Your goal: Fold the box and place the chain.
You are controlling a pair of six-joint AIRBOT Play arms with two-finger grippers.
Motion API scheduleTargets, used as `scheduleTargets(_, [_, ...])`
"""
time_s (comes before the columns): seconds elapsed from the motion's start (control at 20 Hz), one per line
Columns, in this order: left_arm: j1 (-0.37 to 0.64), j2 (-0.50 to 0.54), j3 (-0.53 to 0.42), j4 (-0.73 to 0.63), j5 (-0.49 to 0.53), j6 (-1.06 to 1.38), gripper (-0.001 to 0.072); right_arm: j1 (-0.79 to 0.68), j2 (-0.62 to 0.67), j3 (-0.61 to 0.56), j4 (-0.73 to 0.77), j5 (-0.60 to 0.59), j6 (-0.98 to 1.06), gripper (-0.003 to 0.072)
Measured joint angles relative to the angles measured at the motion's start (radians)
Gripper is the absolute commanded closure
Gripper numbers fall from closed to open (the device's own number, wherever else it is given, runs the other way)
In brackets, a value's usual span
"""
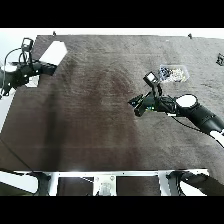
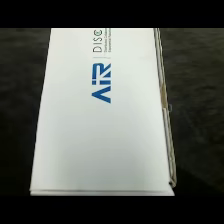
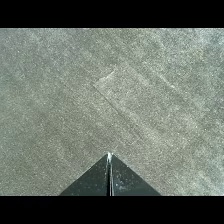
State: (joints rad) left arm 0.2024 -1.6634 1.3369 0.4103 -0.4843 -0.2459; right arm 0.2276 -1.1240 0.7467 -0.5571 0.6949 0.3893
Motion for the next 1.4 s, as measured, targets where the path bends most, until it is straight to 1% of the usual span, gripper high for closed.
scheduleTargets(0.15, [0.015,-0.005,-0.072,0.000,0.147,-0.020,0.0694,0.000,0.000,0.000,0.000,0.000,0.002,0.0677])
scheduleTargets(0.2, [0.019,-0.013,-0.086,0.001,0.177,-0.024,0.0694,0.000,0.000,0.000,0.000,0.000,0.002,0.0677])
scheduleTargets(0.3, [0.020,-0.031,-0.106,0.002,0.218,-0.032,0.0694,0.000,0.000,0.000,0.001,0.000,0.003,0.0677])
scheduleTargets(0.55, [0.023,-0.080,-0.119,-0.006,0.336,-0.080,0.0694,0.000,0.000,0.000,0.024,0.000,0.004,0.0677])
scheduleTargets(0.8, [0.023,-0.099,-0.120,-0.008,0.384,-0.093,0.0689,0.000,0.000,0.000,0.031,0.000,0.004,0.0677])
scheduleTargets(0.85, [0.023,-0.100,-0.120,-0.008,0.386,-0.093,0.0630,0.000,0.000,0.000,0.032,0.000,0.004,0.0676])
scheduleTargets(0.9, [0.021,-0.100,-0.120,-0.008,0.388,-0.094,0.0174,0.000,0.000,0.000,0.033,0.000,0.004,0.0676])
scheduleTargets(0.95, [0.021,-0.101,-0.120,-0.008,0.388,-0.094,-0.0010,0.000,0.000,0.000,0.033,-0.001,0.004,0.0638])
scheduleTargets(1.0, [0.021,-0.101,-0.120,-0.008,0.387,-0.094,-0.0011,0.000,0.000,0.000,0.034,0.000,0.004,0.0514])
scheduleTargets(1.1, [0.022,-0.102,-0.119,-0.008,0.381,-0.093,-0.0011,0.000,0.000,0.000,0.037,0.000,0.003,0.0437])
scheduleTargets(1.15, [0.022,-0.102,-0.119,-0.007,0.376,-0.090,-0.0011,0.000,0.000,0.000,0.039,-0.002,0.004,0.0377])
scheduleTargets(1.3, [0.023,-0.100,-0.118,0.000,0.358,-0.069,-0.0011,0.000,0.000,0.000,0.042,-0.012,0.004,0.0245])
scheduleTargets(1.35, [0.025,-0.092,-0.118,0.009,0.351,-0.061,-0.0011,0.000,0.000,0.000,0.042,-0.016,0.004,0.0220])
scheduleTargets(1.4, [0.029,-0.076,-0.119,0.019,0.341,-0.054,-0.0011,0.000,0.000,0.000,0.043,-0.020,0.003,0.0219])
